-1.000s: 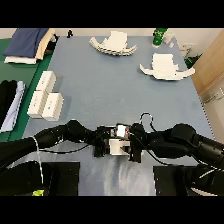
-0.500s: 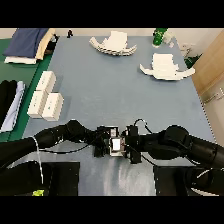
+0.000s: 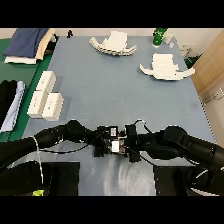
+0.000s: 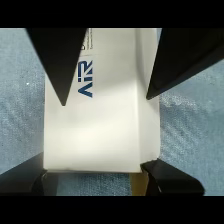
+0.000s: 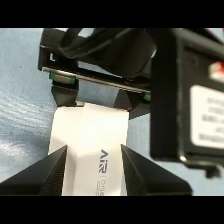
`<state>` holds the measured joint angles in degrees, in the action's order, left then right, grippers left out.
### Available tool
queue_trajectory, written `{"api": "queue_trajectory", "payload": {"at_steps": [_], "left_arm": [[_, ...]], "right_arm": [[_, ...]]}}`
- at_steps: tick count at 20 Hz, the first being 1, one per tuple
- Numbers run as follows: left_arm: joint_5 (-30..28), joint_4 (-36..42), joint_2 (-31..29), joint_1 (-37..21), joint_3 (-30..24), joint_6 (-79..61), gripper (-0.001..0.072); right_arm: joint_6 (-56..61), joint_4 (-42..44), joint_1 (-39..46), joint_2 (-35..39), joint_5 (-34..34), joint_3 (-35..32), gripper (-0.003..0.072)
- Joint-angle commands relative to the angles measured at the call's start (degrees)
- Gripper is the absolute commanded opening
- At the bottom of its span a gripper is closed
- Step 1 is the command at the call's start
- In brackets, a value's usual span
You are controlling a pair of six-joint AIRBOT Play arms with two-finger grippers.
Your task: Fold the box.
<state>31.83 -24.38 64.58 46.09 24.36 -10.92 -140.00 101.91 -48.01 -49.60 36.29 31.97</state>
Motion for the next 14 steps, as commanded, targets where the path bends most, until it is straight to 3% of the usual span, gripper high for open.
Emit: {"api": "queue_trajectory", "payload": {"at_steps": [1, 11, 12, 14], "left_arm": [[0.09, -0.02, 0.02, 0.0, 0.0, -0.04, 0.0452], [0.09, -0.02, 0.02, 0.0, 0.0, -0.04, 0.0452], [0.09, -0.02, 0.02, 0.0, 0.0, -0.04, 0.0452], [0.09, -0.02, 0.02, 0.0, 0.0, -0.04, 0.0452]], "right_arm": [[-0.2, -1.46, 0.04, 1.66, -0.37, 0.0, 0.0512], [0.07, -5.68, 0.31, 2.82, -4.37, 0.35, 0.0495], [0.13, -5.66, 0.31, 2.82, -4.39, 0.35, 0.0427], [1.29, -5.66, 0.31, 2.69, -4.33, 0.33, 0.04]]}}
